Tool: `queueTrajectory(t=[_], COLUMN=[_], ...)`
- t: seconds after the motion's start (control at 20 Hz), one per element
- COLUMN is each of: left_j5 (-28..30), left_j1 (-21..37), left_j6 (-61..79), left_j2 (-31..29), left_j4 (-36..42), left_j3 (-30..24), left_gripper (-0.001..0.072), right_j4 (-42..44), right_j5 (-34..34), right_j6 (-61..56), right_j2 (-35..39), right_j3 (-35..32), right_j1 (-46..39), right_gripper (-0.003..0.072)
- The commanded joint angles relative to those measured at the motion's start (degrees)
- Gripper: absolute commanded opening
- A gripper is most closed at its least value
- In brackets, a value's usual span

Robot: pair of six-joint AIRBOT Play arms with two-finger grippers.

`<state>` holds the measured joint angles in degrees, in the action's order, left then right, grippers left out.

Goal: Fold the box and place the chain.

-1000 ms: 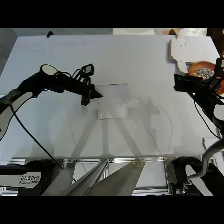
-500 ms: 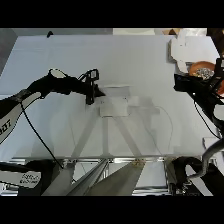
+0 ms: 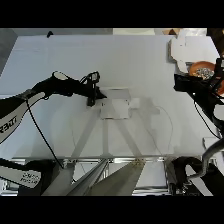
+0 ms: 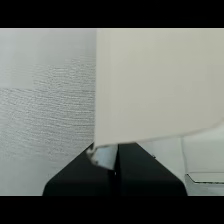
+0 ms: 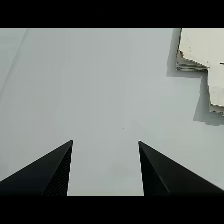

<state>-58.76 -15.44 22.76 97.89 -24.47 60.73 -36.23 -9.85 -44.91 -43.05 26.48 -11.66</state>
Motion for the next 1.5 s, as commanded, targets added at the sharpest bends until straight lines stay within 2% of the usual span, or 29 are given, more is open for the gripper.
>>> queueTrajectory(t=[0.0, 0.25, 0.5, 1.45], left_j5=[-1.4, -0.6, 1.3, 2.9], left_j1=[0.0, 0.0, 0.0, -2.1], left_j6=[3.1, 3.3, 3.4, 3.4], left_j2=[0.5, 0.5, 0.5, 2.5], left_j4=[0.0, -0.3, -5.0, -3.4], left_j3=[0.0, 0.0, 0.0, 0.0], left_gripper=[0.0003, 0.0004, 0.0005, 0.0009], right_j4=[0.0, 0.0, 0.0, 0.0], right_j5=[0.0, 0.0, 0.0, 0.0], right_j6=[0.0, 0.0, 0.0, 0.0], right_j2=[0.1, 0.1, 0.1, 0.1], right_j3=[0.1, 0.1, 0.1, 0.1], right_j1=[0.0, 0.0, 0.0, 0.0], right_gripper=[0.0457, 0.0457, 0.0457, 0.0457])
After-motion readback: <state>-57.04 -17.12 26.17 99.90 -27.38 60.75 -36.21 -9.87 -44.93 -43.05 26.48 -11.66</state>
